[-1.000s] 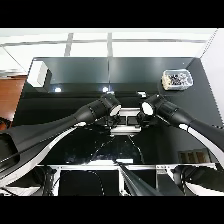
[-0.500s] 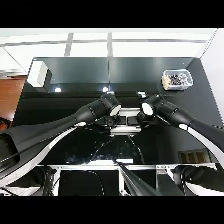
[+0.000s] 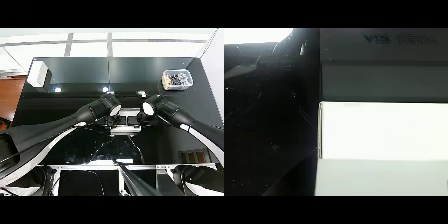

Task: Fold the box and place the chain.

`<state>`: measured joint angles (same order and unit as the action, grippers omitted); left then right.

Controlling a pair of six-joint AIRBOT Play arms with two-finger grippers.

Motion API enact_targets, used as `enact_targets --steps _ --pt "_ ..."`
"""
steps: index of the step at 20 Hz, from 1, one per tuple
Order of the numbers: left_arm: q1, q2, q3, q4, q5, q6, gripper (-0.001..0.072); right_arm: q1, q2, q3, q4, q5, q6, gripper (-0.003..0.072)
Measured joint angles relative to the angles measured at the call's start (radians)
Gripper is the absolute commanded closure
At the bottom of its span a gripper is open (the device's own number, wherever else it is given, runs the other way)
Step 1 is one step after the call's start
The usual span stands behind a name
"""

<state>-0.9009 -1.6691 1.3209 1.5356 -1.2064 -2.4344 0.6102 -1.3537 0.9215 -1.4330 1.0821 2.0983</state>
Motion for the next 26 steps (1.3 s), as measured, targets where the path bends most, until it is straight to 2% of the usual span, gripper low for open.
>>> enact_targets --steps 3,7,11,13,14,17,20,22,26 --pt "0.0 0.0 0.0 0.0 0.0 0.0 0.0687 -0.007 0.08 0.0 -0.002 0.024 -0.033 0.043" --pt "0.0 0.0 0.0 0.0 0.0 0.0 0.0687 -0.042 0.266 0.0 -0.053 0.062 -0.076 0.043" --pt "0.0 0.0 0.0 0.0 0.0 -0.001 0.0687 -0.117 0.397 -0.005 -0.361 0.048 -0.106 0.0416" --pt "0.0 0.0 0.0 0.0 0.0 -0.001 0.0687 -0.197 0.419 -0.025 -0.497 -0.046 -0.113 -0.0011" --pt "0.0 0.0 0.0 0.0 0.0 -0.001 0.0687 -0.246 0.418 -0.035 -0.533 -0.109 -0.114 -0.0011" --pt "0.0 0.0 0.0 0.0 0.0 -0.001 0.0687 -0.414 0.349 -0.045 -0.518 -0.293 -0.103 -0.0009" --pt "0.0 0.0 0.0 0.0 0.001 -0.001 0.0687 -0.544 0.191 0.051 -0.436 -0.367 -0.095 -0.0009" --pt "0.0 0.0 0.0 0.0 0.001 -0.001 0.0687 -0.61 0.044 0.197 -0.369 -0.334 -0.1 -0.0009" --pt "0.0 0.0 0.0 0.0 0.001 -0.001 0.0687 -0.689 -0.284 0.573 -0.218 -0.119 -0.148 -0.0008"
